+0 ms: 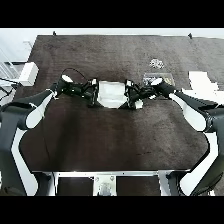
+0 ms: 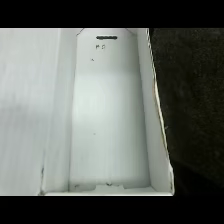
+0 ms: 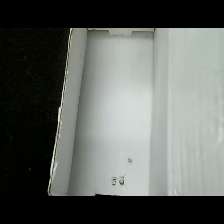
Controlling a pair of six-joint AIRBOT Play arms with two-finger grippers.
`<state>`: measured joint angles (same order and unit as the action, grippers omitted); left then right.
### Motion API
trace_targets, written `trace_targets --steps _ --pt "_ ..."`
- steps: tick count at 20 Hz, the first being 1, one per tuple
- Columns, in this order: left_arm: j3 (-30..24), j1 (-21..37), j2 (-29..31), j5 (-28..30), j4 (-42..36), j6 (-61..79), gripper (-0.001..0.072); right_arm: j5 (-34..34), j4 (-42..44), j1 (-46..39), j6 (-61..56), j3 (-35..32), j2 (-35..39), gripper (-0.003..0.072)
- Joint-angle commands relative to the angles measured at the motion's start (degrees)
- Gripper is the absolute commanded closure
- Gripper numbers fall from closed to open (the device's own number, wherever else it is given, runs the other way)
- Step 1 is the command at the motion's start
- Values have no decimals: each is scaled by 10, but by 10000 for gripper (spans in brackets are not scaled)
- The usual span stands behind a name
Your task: Fold the box and place the chain.
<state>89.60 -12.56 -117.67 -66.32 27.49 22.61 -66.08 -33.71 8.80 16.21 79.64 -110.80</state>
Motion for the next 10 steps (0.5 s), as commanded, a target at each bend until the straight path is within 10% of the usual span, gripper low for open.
trace_targets --steps 1,10 --pt "0 -1 -2 -1 -7 4 62 2 1 0 0 0 0 103" --pt "0 -3 -6 15 31 0 82 2 1 0 0 0 0 103"
